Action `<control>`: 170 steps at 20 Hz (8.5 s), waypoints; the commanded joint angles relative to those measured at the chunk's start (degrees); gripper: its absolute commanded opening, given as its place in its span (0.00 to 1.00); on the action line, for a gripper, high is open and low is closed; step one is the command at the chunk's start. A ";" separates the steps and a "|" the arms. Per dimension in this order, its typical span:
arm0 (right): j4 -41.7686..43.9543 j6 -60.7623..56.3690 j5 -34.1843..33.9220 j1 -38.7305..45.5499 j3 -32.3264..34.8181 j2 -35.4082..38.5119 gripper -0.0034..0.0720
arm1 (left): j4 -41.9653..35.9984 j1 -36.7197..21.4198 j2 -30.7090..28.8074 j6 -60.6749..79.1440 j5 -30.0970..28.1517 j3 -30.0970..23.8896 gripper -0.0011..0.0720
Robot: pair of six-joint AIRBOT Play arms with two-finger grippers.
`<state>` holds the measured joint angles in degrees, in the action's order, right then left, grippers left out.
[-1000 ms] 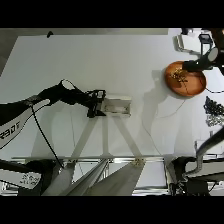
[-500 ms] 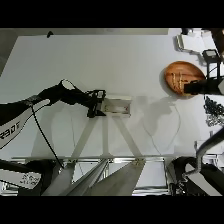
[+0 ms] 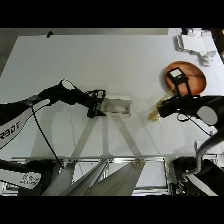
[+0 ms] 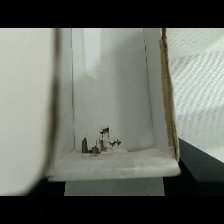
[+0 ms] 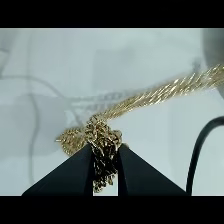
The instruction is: Fold the box and place the chain.
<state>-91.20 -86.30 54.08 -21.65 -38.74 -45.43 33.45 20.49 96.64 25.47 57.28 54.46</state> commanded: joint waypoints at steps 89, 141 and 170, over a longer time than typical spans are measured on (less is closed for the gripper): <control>53.46 83.21 3.69 -2.64 -14.32 -25.83 0.06 | 0.00 -0.04 -0.04 0.00 -0.02 0.02 0.12; 68.74 52.94 -24.87 -11.17 -0.37 -20.48 0.06 | 0.00 -0.04 -0.04 0.00 -0.02 0.02 0.12; 93.22 54.18 -23.93 -14.45 0.17 -30.88 0.05 | 0.00 -0.04 -0.04 0.00 -0.02 0.02 0.12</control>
<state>-9.04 -36.77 28.67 -36.05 -38.50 -76.77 33.58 20.45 96.62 25.63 57.28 54.46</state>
